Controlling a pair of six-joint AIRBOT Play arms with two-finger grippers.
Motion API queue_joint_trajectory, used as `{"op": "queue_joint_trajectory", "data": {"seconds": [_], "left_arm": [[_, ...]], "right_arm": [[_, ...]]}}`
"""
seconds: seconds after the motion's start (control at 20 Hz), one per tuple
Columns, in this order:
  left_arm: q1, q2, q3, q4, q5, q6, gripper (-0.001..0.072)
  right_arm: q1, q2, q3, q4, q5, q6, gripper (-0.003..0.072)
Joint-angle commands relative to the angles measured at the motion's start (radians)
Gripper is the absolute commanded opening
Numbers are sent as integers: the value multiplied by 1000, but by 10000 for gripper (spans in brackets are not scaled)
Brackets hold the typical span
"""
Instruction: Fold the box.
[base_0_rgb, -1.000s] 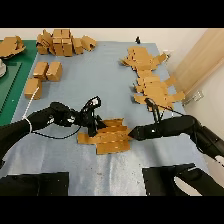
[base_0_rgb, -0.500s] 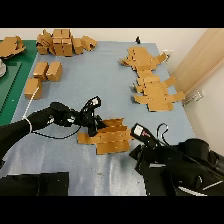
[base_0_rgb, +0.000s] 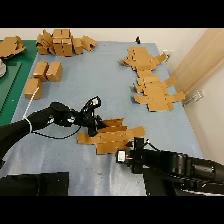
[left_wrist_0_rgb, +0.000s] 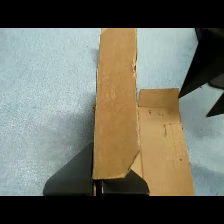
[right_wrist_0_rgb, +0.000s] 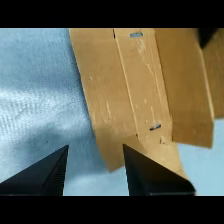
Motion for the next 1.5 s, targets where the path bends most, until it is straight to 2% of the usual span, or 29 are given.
{"op": "queue_joint_trajectory", "data": {"seconds": [0.0,0.15,0.3,0.55,0.65,0.8,0.85,0.9,0.95,1.2,1.45], "left_arm": [[-1,0,0,0,0,0,11],[-1,0,0,0,0,0,11],[-1,0,0,0,0,0,11],[-1,0,0,0,0,0,11],[-1,0,0,0,0,0,11],[-1,0,0,0,0,0,11],[-1,0,0,0,0,0,11],[-1,0,0,0,0,0,11],[-1,0,0,0,0,0,11],[-1,0,0,0,0,0,11],[-1,0,0,0,0,0,11]], "right_arm": [[0,-137,-6,-147,139,-19,510],[-12,-184,-6,-208,202,-19,510],[-16,-210,-6,-297,192,-10,511],[-16,-207,24,-594,173,254,511],[-16,-208,39,-625,169,338,511],[-47,-209,39,-597,166,411,511],[-64,-209,39,-567,167,411,535],[-80,-208,40,-537,166,411,645],[-102,-208,40,-496,171,410,716],[-210,-204,39,-401,240,344,717],[-219,-128,39,-262,240,175,716]]}}
